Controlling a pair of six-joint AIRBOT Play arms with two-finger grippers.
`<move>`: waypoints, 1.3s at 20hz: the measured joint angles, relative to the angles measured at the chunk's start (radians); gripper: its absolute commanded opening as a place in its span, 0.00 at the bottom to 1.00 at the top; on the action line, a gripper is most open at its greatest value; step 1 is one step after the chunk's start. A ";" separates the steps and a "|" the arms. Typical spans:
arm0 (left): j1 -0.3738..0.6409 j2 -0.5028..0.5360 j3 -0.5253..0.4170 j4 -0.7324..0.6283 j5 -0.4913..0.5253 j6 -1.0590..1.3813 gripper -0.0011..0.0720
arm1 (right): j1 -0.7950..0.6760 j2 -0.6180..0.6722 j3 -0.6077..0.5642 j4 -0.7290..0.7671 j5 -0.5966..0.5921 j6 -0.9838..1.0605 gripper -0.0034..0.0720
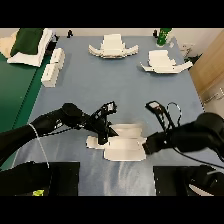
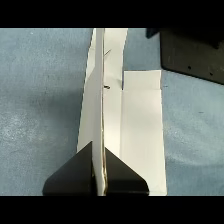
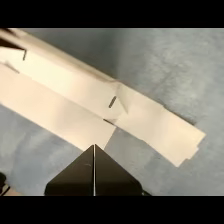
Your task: Fold the box.
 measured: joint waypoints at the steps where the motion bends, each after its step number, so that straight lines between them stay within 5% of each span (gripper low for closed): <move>1: 0.000 0.000 0.000 0.000 0.000 0.000 0.03 | 0.060 0.039 -0.024 -0.003 0.005 0.002 0.10; 3: 0.000 0.000 0.000 0.000 0.000 0.000 0.03 | 0.182 0.100 -0.075 -0.027 0.028 -0.001 0.80; 4: 0.000 0.000 0.000 0.000 -0.001 0.000 0.03 | 0.240 0.118 -0.098 -0.050 0.043 -0.019 0.99; 15: 0.000 0.000 0.000 0.000 -0.002 0.000 0.03 | 0.449 -0.187 -0.181 -0.283 0.342 -0.375 0.99; 22: 0.000 0.000 0.000 0.000 -0.002 0.000 0.03 | 0.455 -0.205 -0.155 -0.500 0.396 -0.084 0.99; 26: 0.000 0.000 0.000 0.000 -0.002 0.000 0.03 | 0.455 -0.170 -0.119 -0.568 0.327 0.154 0.99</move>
